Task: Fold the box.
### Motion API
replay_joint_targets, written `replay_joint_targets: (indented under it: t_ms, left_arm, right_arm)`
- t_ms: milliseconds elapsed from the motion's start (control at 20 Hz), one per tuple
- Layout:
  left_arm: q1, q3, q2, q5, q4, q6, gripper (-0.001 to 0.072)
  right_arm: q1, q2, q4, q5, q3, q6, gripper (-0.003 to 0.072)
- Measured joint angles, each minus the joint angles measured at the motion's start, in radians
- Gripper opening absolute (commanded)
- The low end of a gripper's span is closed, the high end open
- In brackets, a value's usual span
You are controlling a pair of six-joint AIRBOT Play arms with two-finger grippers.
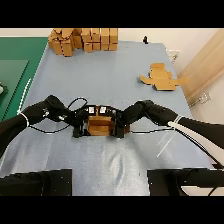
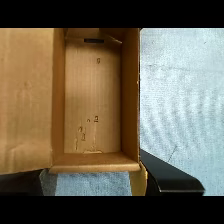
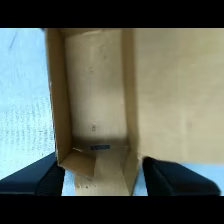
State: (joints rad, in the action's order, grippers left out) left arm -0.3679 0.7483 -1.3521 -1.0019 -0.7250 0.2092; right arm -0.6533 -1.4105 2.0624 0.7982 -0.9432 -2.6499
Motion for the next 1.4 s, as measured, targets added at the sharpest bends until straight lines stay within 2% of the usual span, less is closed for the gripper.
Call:
replay_joint_targets:
  t_ms: [350,400,450,550,600,650,900,1100,1400]
  left_arm:
    - [0.0,0.0,0.0,0.0,-0.003,0.0,0.0016]
    - [0.0,0.0,0.0,0.0,-0.003,0.0,0.0016]
    - [0.0,0.0,0.0,0.0,-0.003,0.0,0.0016]
    - [0.0,0.0,0.0,-0.001,-0.003,0.0,0.0016]
    - [0.0,0.0,0.0,-0.001,-0.004,0.0,0.0016]
    - [0.0,0.0,0.0,-0.001,-0.004,0.0,0.0017]
    - [0.0,0.0,0.0,-0.001,-0.004,0.0,0.0016]
    - [0.0,0.0,0.0,-0.001,-0.004,0.0,0.0016]
    - [0.0,0.0,0.0,-0.001,-0.004,0.0,0.0016]
  right_arm:
    - [0.063,0.059,-0.01,0.108,0.0,0.086,0.0704]
    - [0.075,0.067,0.002,0.131,-0.002,0.103,0.0667]
    - [0.085,0.076,0.019,0.147,-0.005,0.118,0.0547]
    - [0.101,0.102,0.064,0.173,-0.014,0.146,0.0184]
    - [0.105,0.117,0.092,0.173,-0.021,0.156,0.005]
    - [0.107,0.128,0.113,0.166,-0.029,0.159,0.0008]
    - [0.1,0.111,0.213,0.056,-0.069,0.127,0.0006]
    - [0.059,-0.005,0.253,0.02,-0.134,0.105,0.0006]
    - [0.035,-0.177,0.24,0.015,-0.309,0.129,0.0006]
